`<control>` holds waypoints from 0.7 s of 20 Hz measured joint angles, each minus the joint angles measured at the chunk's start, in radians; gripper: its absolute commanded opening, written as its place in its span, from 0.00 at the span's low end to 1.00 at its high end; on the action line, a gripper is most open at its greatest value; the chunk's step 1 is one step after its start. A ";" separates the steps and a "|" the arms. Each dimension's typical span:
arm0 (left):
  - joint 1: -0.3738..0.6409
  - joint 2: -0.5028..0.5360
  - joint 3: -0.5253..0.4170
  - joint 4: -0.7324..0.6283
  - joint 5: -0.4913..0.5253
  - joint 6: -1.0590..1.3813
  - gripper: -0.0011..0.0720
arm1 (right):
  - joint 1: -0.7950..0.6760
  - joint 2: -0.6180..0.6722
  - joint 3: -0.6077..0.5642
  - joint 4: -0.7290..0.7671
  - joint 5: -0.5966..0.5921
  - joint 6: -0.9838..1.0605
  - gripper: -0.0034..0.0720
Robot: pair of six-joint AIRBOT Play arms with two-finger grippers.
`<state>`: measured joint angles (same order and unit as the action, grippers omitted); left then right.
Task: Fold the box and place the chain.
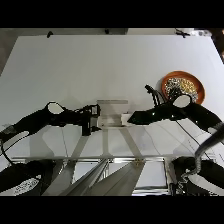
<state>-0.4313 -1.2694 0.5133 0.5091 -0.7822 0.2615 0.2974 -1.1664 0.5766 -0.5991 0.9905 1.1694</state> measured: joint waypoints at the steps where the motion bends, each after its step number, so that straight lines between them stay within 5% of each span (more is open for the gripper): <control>1: 0.000 0.000 0.000 0.000 0.000 0.000 0.13 | 0.000 0.000 0.003 0.000 -0.007 0.000 0.49; 14: 0.000 0.000 0.000 0.000 0.000 0.000 0.13 | 0.153 0.000 0.107 -0.192 -0.124 0.209 0.49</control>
<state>-0.4313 -1.2694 0.5133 0.5091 -0.7822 0.2615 0.4503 -1.1664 0.6834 -0.7910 0.8661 1.3781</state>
